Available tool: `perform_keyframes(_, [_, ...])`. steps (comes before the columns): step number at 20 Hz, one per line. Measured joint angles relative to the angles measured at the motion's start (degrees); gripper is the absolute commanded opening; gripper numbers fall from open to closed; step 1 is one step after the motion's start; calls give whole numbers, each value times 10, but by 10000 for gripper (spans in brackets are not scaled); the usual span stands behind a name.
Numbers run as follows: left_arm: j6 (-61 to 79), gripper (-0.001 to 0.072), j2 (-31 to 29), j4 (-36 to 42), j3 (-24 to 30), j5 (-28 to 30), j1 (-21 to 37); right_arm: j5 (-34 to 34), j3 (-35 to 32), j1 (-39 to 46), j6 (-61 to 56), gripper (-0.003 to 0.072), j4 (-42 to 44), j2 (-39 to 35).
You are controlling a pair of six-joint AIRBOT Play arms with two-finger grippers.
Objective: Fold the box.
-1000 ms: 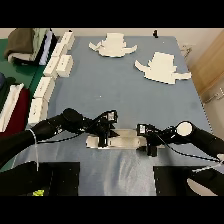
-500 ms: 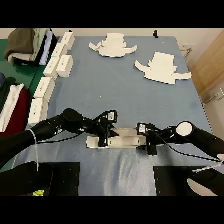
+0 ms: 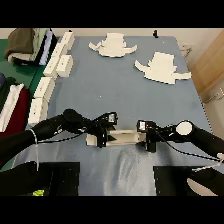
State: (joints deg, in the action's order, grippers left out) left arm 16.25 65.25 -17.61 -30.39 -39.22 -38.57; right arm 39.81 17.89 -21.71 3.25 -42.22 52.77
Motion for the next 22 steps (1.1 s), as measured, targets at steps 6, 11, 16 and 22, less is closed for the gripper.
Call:
perform_keyframes(6, [-120, 548, -42, -68, -1, 8, 13, 11, 0, 0, 2, 520, -2, 0])
perform_keyframes(11, [-377, 268, -139, -244, -2, -59, 65, 15, 0, 0, 3, 520, -5, 0])
perform_keyframes(16, [-583, 18, -207, -286, -2, -180, 70, 16, 0, 0, 3, 520, -4, 0])
perform_keyframes(22, [-746, 17, -152, -176, -38, -146, 16, 17, 0, 0, 3, 520, -5, 0])
